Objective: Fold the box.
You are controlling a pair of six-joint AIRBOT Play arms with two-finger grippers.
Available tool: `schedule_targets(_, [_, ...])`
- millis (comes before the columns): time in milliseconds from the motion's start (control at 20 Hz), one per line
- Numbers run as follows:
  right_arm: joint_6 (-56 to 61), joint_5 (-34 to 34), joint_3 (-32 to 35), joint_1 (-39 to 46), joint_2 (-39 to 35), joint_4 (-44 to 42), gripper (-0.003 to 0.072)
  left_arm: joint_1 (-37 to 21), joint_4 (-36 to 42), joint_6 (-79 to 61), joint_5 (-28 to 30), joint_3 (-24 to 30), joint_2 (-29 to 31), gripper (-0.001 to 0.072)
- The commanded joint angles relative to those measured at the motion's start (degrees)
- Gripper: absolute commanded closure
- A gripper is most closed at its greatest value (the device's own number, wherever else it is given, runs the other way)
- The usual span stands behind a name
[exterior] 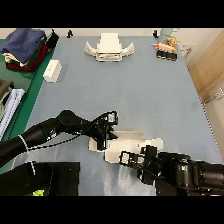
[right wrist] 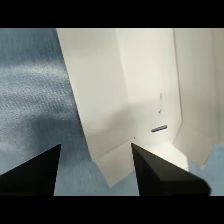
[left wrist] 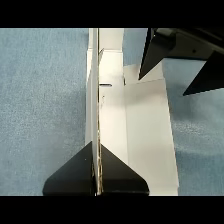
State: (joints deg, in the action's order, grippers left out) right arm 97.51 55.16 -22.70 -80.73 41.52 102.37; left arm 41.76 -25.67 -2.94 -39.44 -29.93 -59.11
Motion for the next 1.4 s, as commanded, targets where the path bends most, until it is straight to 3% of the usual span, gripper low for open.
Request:
schedule_targets(0, [9.0, -3.1, 0.4, -0.7, 1.9, 10.5, 0.004, 0.0, 0.0, 0.0, 0.0, 0.0, 0.0, 0.0695])
schedule_targets(150, [16.2, -1.0, 0.0, -0.7, 1.8, 14.6, 0.004, 0.0, 0.0, 0.0, 0.0, 0.0, 0.0, 0.0695])
schedule_targets(600, [25.8, 9.4, -5.2, -0.6, 0.9, 16.3, 0.0032, 0.0, 0.0, 0.0, 0.0, 0.0, 0.0, 0.0695])
schedule_targets(850, [27.9, 9.3, -5.2, -0.6, 0.9, 16.3, 0.0021, 0.0, 0.0, 0.0, 0.0, 0.0, 0.0, 0.0695])
schedule_targets(900, [27.9, 9.4, -5.2, -0.7, 0.9, 16.3, -0.0028, 0.0, 0.0, 0.0, 0.0, 0.0, 0.0, 0.0695])
schedule_targets(1150, [24.0, 9.6, -4.4, 3.0, -0.8, 15.9, -0.0034, 0.0, 0.0, 0.0, 0.0, 0.0, 0.0, 0.0694])
schedule_targets(1350, [5.3, 2.3, -3.0, 13.0, -6.5, 7.8, -0.0034, 0.0, 0.0, 0.0, 0.0, 0.0, 0.0, 0.0695])
